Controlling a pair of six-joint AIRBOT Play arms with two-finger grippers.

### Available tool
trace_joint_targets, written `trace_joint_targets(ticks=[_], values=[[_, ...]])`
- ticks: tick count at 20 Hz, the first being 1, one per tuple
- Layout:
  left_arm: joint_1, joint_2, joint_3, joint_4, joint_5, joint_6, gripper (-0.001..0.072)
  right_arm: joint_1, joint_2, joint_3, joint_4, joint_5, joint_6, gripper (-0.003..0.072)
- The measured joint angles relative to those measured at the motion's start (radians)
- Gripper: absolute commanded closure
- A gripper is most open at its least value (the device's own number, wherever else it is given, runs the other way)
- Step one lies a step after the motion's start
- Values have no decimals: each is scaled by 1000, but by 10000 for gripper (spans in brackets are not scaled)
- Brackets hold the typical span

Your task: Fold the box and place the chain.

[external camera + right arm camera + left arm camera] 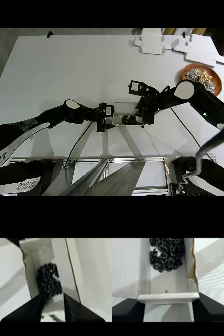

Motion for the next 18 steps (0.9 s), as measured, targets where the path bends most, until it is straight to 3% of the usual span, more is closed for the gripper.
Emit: trace_joint_targets(ticks=[1,6,12,14,16,18], values=[[0,0,0,0,0,0,497,1,12,0,-43,11,28,463],[0,0,0,0,0,0,497,-35,46,0,-247,40,317,465],[0,0,0,0,0,0,497,-192,32,-2,-321,47,694,469],[0,0,0,0,0,0,497,-226,16,-2,-328,35,764,439],[0,0,0,0,0,0,497,-244,-5,-3,-343,22,824,340],[0,0,0,0,0,0,497,-254,-34,-6,-363,4,867,340]])
